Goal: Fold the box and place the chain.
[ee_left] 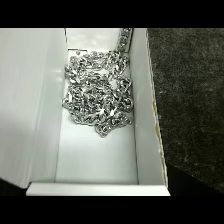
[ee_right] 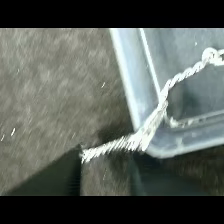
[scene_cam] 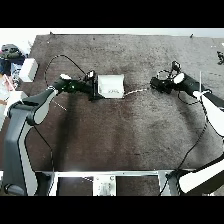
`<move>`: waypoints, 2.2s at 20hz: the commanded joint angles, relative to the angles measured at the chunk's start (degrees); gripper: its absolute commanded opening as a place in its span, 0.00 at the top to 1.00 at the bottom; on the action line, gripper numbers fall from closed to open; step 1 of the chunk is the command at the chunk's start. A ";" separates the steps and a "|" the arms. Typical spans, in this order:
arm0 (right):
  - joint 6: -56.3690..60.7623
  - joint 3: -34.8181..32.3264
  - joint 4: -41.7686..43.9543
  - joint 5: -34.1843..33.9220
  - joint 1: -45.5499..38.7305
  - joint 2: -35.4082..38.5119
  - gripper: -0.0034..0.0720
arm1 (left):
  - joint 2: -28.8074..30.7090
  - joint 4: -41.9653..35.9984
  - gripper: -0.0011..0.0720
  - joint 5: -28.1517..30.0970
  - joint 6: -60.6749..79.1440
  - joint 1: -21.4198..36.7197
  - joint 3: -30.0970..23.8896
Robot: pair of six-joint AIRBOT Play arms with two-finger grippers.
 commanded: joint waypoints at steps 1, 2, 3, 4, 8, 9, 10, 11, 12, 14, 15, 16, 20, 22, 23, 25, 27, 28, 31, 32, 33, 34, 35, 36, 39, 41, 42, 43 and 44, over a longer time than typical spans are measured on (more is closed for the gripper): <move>-1.05 0.07 4.66 -6.49 1.40 -1.18 0.94 | 0.02 -0.07 0.50 0.00 0.00 0.02 0.00; -1.05 0.07 4.63 -6.91 2.27 -0.35 0.94 | 0.02 -0.07 0.50 0.00 0.00 0.02 0.00; -1.07 0.07 4.76 -5.84 3.28 0.92 0.94 | 0.02 -0.07 0.50 0.00 0.00 0.02 0.00; -1.75 0.04 5.27 -3.19 4.72 3.26 0.94 | 0.02 -0.07 0.50 0.00 0.00 0.02 0.00; -8.85 0.09 6.84 0.79 13.84 17.03 0.94 | 0.02 -0.07 0.50 0.00 0.00 0.02 0.00; -11.06 0.17 7.15 -0.52 16.15 20.33 0.94 | 0.02 -0.07 0.50 0.00 0.00 0.02 0.00; -11.39 0.22 7.45 -2.99 18.16 23.08 0.94 | 0.02 -0.07 0.50 0.00 0.00 0.02 0.00; -11.41 0.33 7.63 -4.44 19.65 24.94 0.94 | 0.02 -0.07 0.50 0.00 0.00 0.02 0.00; -11.39 0.79 8.11 -5.03 20.98 26.03 0.94 | 0.02 -0.09 0.50 0.00 0.00 0.02 0.00; -11.43 3.02 8.26 -5.53 23.67 26.16 0.94 | 0.02 -0.09 0.50 -0.02 0.00 0.02 0.00; -12.02 4.15 8.24 -5.55 24.87 26.16 0.94 | 0.02 -0.09 0.50 -0.02 -0.02 0.02 0.00; -12.04 5.22 8.07 -5.68 25.77 26.16 0.94 | 0.02 -0.07 0.50 -0.02 -0.02 0.02 0.00; -11.98 6.08 8.31 -6.16 26.58 26.16 0.94 | 0.02 -0.09 0.50 -0.02 -0.02 0.02 0.00; -12.02 6.05 8.33 -5.20 27.10 26.16 0.94 | 0.02 -0.07 0.50 -0.02 -0.02 0.02 0.00; -12.02 6.05 8.02 -5.20 27.39 26.08 0.94 | 0.02 -0.07 0.50 -0.02 -0.02 0.02 0.00; -12.00 5.79 7.37 -4.35 27.63 25.18 0.94 | 0.02 -0.09 0.50 -0.02 -0.02 0.02 0.00; -11.76 5.62 5.66 -0.07 27.63 22.71 0.94 | 0.02 -0.07 0.50 -0.02 -0.02 0.02 0.00; -11.76 5.03 5.68 0.92 27.63 20.98 0.94 | 0.02 -0.09 0.50 -0.02 -0.02 0.02 0.00; -11.80 1.70 7.30 -0.70 27.91 15.56 0.94 | 0.02 -0.09 0.50 -0.02 -0.02 0.02 0.00; -11.80 1.44 7.45 -1.40 28.20 13.68 0.94 | 0.02 -0.09 0.50 -0.02 -0.02 0.02 0.00; -11.89 1.44 7.61 -2.73 28.81 11.76 0.94 | 0.02 -0.09 0.50 -0.04 -0.02 0.02 0.00; -11.93 1.46 7.89 -3.54 29.40 10.27 0.93 | 0.02 -0.09 0.50 -0.04 -0.02 0.02 0.00; -11.78 1.44 7.85 -3.48 29.59 9.22 0.70 | 0.02 -0.09 0.50 -0.07 -0.04 0.02 0.00; -11.82 1.44 7.78 -2.54 29.11 8.90 0.31 | 0.02 -0.09 0.50 -0.07 -0.07 0.02 0.00; -10.64 1.20 1.55 -0.81 24.35 11.69 0.55 | 0.02 -0.07 0.50 -0.07 -0.07 0.02 0.00; -9.57 -1.77 -1.64 1.49 18.27 14.36 0.55 | 0.02 -0.07 0.50 -0.07 -0.07 0.02 0.00; -8.33 -4.70 -1.68 1.25 14.69 15.56 0.55 | 0.02 -0.09 0.50 -0.07 -0.04 0.02 0.00; -7.23 -7.96 -1.68 0.55 10.84 16.33 0.55 | 0.00 -0.07 0.50 -0.04 -0.07 0.02 0.00; -6.03 -10.51 -1.66 -0.13 7.45 16.33 0.55 | 0.02 -0.09 0.50 -0.07 -0.04 0.02 0.00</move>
